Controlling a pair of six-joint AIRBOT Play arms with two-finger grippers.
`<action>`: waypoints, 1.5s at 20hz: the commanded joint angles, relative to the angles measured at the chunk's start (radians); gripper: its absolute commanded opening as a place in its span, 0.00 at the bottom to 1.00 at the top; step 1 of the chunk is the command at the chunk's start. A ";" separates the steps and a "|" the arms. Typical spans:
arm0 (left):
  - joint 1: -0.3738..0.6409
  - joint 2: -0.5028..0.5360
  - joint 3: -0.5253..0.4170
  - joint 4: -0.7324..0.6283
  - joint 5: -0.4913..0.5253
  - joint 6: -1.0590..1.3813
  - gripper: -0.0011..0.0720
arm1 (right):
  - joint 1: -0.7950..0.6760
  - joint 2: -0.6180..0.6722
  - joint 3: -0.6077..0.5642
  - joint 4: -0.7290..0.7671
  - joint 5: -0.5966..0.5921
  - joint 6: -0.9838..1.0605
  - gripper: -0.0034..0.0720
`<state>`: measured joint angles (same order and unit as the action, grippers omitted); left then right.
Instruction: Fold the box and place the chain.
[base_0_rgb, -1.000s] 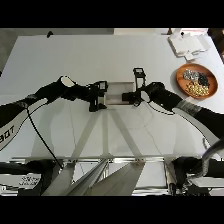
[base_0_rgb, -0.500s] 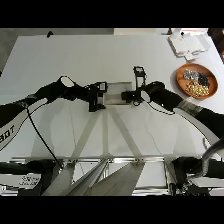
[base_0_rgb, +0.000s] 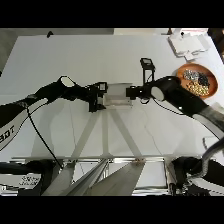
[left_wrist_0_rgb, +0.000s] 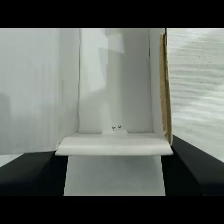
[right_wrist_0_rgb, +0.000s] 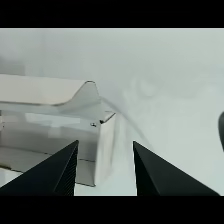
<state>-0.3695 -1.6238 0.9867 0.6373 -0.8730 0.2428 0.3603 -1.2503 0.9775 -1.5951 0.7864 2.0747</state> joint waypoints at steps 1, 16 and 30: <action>0.000 0.000 0.000 0.000 0.001 -0.001 0.53 | -0.077 0.099 0.001 -0.002 0.039 -0.048 0.56; 0.000 0.000 0.000 0.000 0.001 -0.001 0.53 | -0.793 0.025 0.001 -0.105 -0.014 -0.405 0.67; 0.000 0.000 0.000 0.000 0.002 -0.001 0.53 | -0.923 -0.274 0.015 -0.098 -0.203 -0.397 0.69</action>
<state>-0.3691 -1.6238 0.9867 0.6369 -0.8719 0.2413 -0.5438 -1.4792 0.9863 -1.6943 0.5938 1.6787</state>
